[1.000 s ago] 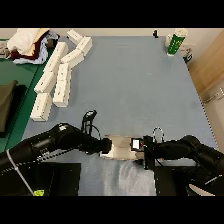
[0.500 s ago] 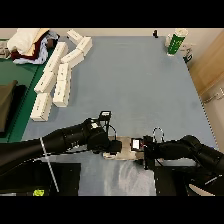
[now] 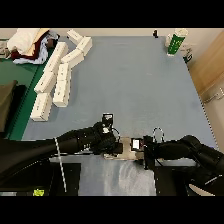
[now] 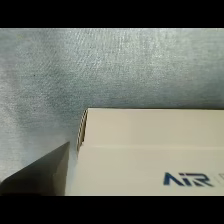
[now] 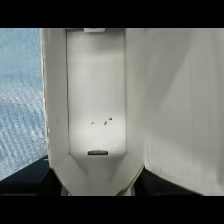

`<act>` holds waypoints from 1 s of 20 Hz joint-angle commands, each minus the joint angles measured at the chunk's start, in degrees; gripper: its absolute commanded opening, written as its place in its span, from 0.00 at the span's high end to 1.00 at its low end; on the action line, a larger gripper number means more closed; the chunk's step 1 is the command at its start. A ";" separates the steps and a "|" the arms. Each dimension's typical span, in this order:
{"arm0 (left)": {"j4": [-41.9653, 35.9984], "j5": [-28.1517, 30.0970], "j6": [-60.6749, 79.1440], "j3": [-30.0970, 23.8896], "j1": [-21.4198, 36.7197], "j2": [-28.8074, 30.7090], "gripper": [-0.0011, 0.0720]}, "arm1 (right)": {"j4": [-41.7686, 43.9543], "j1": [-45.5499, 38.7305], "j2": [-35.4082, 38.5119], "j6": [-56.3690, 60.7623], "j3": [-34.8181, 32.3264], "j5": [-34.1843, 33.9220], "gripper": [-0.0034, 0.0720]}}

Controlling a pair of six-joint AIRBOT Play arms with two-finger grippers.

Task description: Fold the box.

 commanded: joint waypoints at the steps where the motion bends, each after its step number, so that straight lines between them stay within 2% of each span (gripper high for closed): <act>1: 2.60 -1.57 -2.19 0.26 -0.33 -0.87 0.42 | 0.02 0.00 0.00 0.02 -0.02 0.00 0.20; 3: 2.99 -0.76 -2.56 0.26 -0.33 -0.94 0.60 | 0.00 0.00 0.00 0.02 -0.02 0.00 0.20; 4: 2.95 -0.39 -2.58 0.26 -0.33 -1.05 0.65 | 0.00 0.00 0.00 0.02 -0.02 0.00 0.20; 10: 2.99 -0.55 -4.90 0.26 -0.33 -1.42 0.66 | 0.02 0.00 0.00 0.02 -0.02 0.00 0.20; 11: 3.06 -0.61 -4.79 0.26 -0.33 -1.42 0.83 | 0.00 0.00 0.00 0.02 -0.02 0.02 0.20; 12: 3.17 -0.52 -4.68 0.26 -0.33 -1.42 0.94 | 0.00 0.00 0.00 0.02 -0.02 0.00 0.20; 13: 3.19 -0.59 -4.72 0.26 -0.33 -1.42 0.96 | 0.00 0.00 0.00 0.02 -0.02 0.00 0.20; 20: 3.15 -0.63 -4.87 0.26 -0.33 -1.40 0.96 | 0.00 0.00 0.00 0.02 -0.02 0.00 0.20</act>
